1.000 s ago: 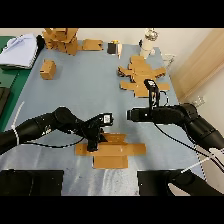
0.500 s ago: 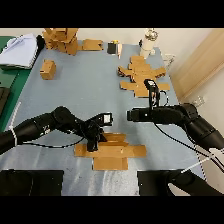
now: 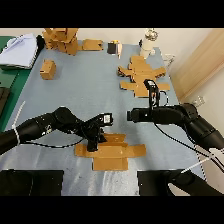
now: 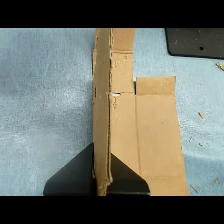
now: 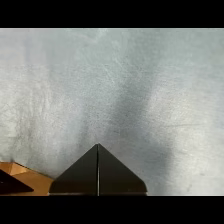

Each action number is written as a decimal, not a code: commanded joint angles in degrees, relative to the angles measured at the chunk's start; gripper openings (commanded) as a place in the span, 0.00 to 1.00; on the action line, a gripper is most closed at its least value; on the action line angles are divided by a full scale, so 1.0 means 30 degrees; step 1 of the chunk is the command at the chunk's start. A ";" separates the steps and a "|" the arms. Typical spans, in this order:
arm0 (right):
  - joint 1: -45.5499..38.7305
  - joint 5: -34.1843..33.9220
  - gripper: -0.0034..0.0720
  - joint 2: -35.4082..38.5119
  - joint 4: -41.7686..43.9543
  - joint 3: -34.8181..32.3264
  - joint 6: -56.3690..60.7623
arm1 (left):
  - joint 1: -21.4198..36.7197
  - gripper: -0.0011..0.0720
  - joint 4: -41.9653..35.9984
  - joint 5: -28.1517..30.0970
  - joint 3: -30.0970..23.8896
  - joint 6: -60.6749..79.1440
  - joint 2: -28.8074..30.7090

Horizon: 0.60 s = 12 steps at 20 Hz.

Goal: Fold the box.

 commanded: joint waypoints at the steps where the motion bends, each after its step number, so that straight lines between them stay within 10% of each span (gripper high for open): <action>1: 0.0007 -0.0787 0.05 0.0000 0.0022 0.0000 0.0007 | -0.0007 0.03 0.0095 0.0000 -0.0015 0.0000 -0.0029; 7: 0.0605 -0.8233 0.05 0.1005 -0.0743 -0.0007 0.2820 | -0.0015 0.03 0.0080 0.0000 -0.0007 0.0007 -0.0022; 12: 0.8786 -0.8393 0.04 0.3191 -0.2215 -0.1093 0.4277 | -0.0015 0.03 0.0080 0.0015 -0.0007 0.0007 -0.0022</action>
